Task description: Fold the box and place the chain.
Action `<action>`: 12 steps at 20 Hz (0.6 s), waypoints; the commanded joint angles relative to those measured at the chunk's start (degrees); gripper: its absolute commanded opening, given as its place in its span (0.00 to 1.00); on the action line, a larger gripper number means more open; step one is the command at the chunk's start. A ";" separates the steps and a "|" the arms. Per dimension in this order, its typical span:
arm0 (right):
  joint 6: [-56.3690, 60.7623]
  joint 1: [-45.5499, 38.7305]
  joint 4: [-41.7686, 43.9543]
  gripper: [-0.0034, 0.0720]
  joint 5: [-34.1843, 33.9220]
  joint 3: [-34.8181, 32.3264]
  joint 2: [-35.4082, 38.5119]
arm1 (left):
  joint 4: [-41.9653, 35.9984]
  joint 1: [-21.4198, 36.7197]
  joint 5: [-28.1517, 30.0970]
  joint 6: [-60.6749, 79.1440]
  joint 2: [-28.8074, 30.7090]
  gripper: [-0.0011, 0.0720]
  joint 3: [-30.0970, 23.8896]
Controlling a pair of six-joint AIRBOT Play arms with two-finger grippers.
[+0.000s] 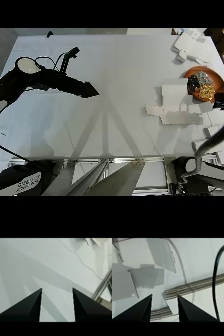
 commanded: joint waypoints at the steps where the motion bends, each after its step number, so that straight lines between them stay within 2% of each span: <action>1: -2.03 -0.66 1.25 0.49 -0.42 0.04 -5.88 | 0.02 -0.02 0.00 0.00 0.04 0.56 0.07; 4: -2.97 -0.66 5.29 0.49 -4.02 0.04 -8.68 | 0.02 -0.02 0.00 0.00 0.04 0.56 0.07; 9: -3.39 -0.66 8.22 0.49 -10.14 0.17 -9.07 | 0.02 -0.02 0.00 0.00 0.04 0.56 0.07; 12: -4.42 -0.66 6.36 0.49 -5.29 2.49 -9.05 | 0.02 -0.02 0.00 0.00 0.04 0.56 0.07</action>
